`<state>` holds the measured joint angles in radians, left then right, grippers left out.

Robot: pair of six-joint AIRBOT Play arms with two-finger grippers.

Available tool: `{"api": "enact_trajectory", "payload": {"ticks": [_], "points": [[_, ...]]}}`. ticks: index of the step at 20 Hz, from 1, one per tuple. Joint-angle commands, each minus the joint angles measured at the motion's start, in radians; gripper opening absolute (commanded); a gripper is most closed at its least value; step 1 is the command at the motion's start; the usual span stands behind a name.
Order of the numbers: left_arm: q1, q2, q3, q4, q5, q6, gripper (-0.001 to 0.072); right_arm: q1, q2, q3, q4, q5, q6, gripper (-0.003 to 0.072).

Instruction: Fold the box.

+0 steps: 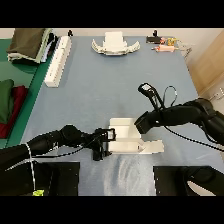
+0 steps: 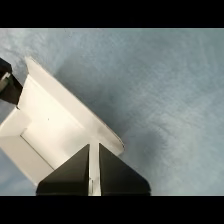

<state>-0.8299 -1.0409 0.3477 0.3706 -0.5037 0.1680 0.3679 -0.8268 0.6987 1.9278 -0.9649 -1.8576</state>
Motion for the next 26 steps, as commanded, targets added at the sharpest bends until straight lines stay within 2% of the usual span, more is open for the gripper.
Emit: {"api": "enact_trajectory", "payload": {"ticks": [1, 3, 4, 5, 6, 7, 8, 13, 17, 19, 20, 21, 23, 24, 26], "points": [[0.000, 0.000, 0.001, 0.000, -0.001, -0.001, 0.0511, 0.000, 0.143, -0.037, -0.111, -0.141, -0.033, 0.0090], [0.000, 0.000, 0.001, 0.000, -0.001, -0.001, 0.0511, 0.001, 0.220, -0.119, -0.093, -0.217, -0.173, 0.0090], [0.000, 0.000, 0.001, 0.000, -0.001, -0.001, 0.0511, 0.001, 0.250, -0.163, -0.088, -0.249, -0.229, 0.0178], [0.000, 0.000, 0.001, 0.000, -0.001, -0.001, 0.0511, 0.001, 0.273, -0.212, -0.089, -0.254, -0.281, 0.0418], [0.000, 0.000, 0.001, 0.000, -0.001, -0.001, 0.0511, 0.001, 0.282, -0.250, -0.090, -0.237, -0.361, 0.0542], [0.000, 0.000, 0.001, 0.000, -0.001, -0.001, 0.0511, 0.001, 0.284, -0.284, -0.090, -0.208, -0.436, 0.0593], [0.000, 0.000, 0.001, 0.000, -0.002, -0.001, 0.0511, 0.001, 0.278, -0.310, -0.090, -0.170, -0.487, 0.0596], [0.000, 0.000, 0.001, 0.000, -0.001, -0.001, 0.0511, 0.005, 0.175, -0.349, -0.067, -0.011, -0.627, 0.0593], [0.000, 0.000, 0.001, 0.000, -0.001, -0.001, 0.0511, 0.085, 0.105, -0.349, -0.063, 0.072, -0.650, 0.0577], [0.000, 0.000, 0.001, 0.000, -0.001, -0.001, 0.0511, 0.127, 0.092, -0.349, -0.065, 0.098, -0.658, 0.0384], [0.000, 0.000, 0.001, 0.000, -0.001, -0.001, 0.0511, 0.143, 0.091, -0.349, -0.068, 0.108, -0.658, 0.0331], [0.000, 0.000, 0.001, 0.000, -0.001, -0.001, 0.0511, 0.155, 0.090, -0.349, -0.079, 0.117, -0.658, 0.0282], [0.000, 0.000, 0.001, 0.000, -0.001, -0.001, 0.0511, 0.158, 0.090, -0.349, -0.081, 0.121, -0.658, 0.0251], [0.000, 0.000, 0.001, 0.000, -0.001, -0.001, 0.0511, 0.158, 0.090, -0.349, -0.080, 0.121, -0.658, 0.0144], [0.000, 0.000, 0.001, 0.000, -0.001, -0.001, 0.0511, 0.158, 0.090, -0.349, -0.080, 0.128, -0.658, 0.0120]]}}
